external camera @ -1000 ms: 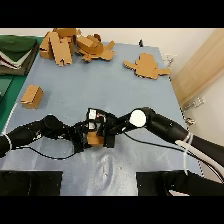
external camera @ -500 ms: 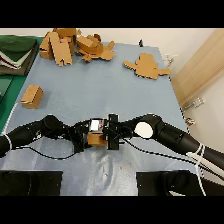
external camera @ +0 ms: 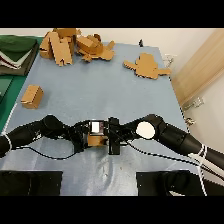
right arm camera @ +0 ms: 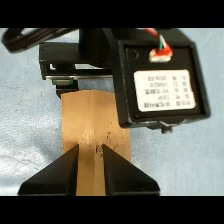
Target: Fold the box.
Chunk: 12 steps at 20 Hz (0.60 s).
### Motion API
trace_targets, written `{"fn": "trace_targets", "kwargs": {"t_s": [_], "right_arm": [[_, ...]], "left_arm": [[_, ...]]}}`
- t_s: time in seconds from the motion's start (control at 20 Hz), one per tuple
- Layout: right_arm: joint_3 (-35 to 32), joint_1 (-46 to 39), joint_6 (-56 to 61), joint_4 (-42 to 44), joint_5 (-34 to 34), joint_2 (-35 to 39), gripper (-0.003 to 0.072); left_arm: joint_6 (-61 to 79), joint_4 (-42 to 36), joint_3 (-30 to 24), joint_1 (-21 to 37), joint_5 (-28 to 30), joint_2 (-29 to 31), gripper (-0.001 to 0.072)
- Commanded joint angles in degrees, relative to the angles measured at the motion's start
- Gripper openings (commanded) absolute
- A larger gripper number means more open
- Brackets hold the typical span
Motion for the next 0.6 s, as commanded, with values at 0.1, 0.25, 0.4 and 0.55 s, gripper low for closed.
{"fn": "trace_targets", "kwargs": {"t_s": [0.1,0.25,0.4,0.55], "right_arm": [[-0.04,0.00,-1.18,0.02,-1.09,-1.81,0.0461],[-0.04,-0.02,-2.93,-0.33,-3.50,-3.58,0.0461],[-0.04,0.00,-2.95,-0.33,-2.97,-5.46,0.0461],[-0.04,0.00,-2.89,-1.70,-3.34,-5.90,0.0460]], "left_arm": [[0.02,0.00,0.02,0.00,0.04,-0.02,0.0418],[0.02,0.00,0.02,0.00,0.02,-0.02,0.0418],[0.02,-0.02,0.02,0.00,0.00,-0.02,0.0418],[0.02,-0.02,0.02,0.00,0.02,-0.02,0.0418]]}}
